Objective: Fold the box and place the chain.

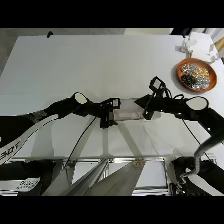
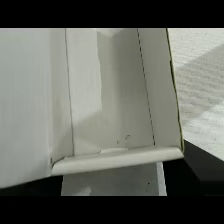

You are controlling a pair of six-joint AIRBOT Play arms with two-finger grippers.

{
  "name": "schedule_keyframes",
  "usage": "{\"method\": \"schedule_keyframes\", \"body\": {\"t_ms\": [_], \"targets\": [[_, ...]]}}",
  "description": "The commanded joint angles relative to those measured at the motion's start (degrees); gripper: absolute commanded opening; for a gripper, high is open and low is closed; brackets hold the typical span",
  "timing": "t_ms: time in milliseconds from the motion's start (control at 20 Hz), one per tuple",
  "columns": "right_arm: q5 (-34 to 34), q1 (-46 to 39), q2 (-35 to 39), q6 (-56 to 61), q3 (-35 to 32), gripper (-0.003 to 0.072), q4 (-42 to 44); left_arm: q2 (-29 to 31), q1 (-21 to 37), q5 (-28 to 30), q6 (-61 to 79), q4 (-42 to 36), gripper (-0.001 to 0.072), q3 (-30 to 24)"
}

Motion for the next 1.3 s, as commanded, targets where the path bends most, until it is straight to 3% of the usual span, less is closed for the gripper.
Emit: {"method": "schedule_keyframes", "body": {"t_ms": [0, 450, 750, 900, 1100, 1200, 1250], "targets": [[-14.4, 2.7, -5.9, 11.1, 0.1, 0.0013, 0.6, 0.0, 0.0, 0.0, 0.0, 0.0, 0.0206, 0.0], [-9.0, 2.5, -9.6, 18.1, 0.1, 0.0014, -8.1, 0.0, 0.0, 0.0, 0.0, 0.0, 0.0206, 0.0], [-5.5, 2.5, -2.6, 17.2, 1.2, 0.0015, -11.8, 0.0, 0.0, 0.0, 0.0, 0.0, 0.0206, 0.0], [0.1, 2.5, 2.5, 16.5, 3.1, 0.0013, -21.6, 0.0, 0.0, 0.0, 0.0, 0.0, 0.0206, 0.0], [10.7, 2.5, 5.3, 16.4, 3.0, 0.0022, -52.2, 0.0, 0.0, 0.0, 0.0, 0.0, 0.0206, 0.0], [13.5, 2.5, 4.2, 14.6, 3.0, 0.0232, -60.0, 0.0, 0.0, 0.0, 0.0, 0.0, 0.0206, 0.0], [13.7, 2.5, 3.3, 12.3, 3.0, 0.0232, -59.5, 0.0, 0.0, 0.0, 0.0, 0.0, 0.0206, 0.0]]}}
